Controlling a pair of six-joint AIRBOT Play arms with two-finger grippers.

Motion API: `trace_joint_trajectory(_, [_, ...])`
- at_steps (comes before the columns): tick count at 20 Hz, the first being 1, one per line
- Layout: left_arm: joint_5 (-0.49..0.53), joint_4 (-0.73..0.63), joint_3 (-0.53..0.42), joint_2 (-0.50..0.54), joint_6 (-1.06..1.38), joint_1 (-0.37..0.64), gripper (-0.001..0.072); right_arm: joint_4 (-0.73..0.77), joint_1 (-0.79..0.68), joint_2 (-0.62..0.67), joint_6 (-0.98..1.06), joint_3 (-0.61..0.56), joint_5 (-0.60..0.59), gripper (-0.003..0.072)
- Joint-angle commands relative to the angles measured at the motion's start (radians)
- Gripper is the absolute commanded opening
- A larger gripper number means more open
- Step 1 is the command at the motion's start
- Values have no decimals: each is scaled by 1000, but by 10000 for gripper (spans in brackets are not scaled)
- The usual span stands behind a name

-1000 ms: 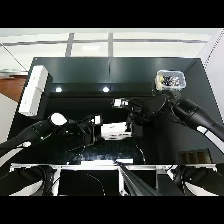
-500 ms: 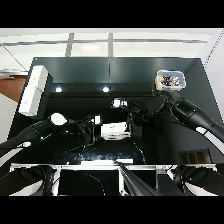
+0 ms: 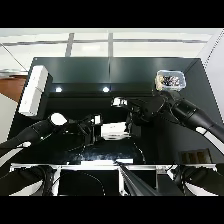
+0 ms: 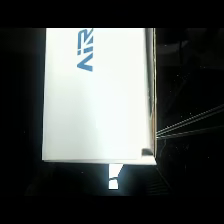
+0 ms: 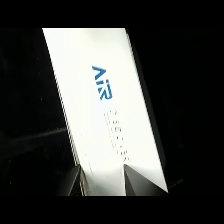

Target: Fold the box and place the chain.

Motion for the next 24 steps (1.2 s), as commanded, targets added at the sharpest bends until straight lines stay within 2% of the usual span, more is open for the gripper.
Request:
trace_joint_trajectory(1, [0, 0, 0, 0, 1, 0, 403, -5, 0, 0, 1, 0, -7, 353])
trace_joint_trajectory(13, [0, 0, 0, 0, 1, 0, 403, -5, 0, 0, 3, -2, -6, 351])
trace_joint_trajectory(15, [0, 0, 0, 0, 1, 0, 404, -5, 0, 0, 17, -2, -5, 251])
trace_joint_trajectory(24, [0, 0, 0, 0, 1, 0, 403, -5, 0, 0, 29, -2, 1, 241])
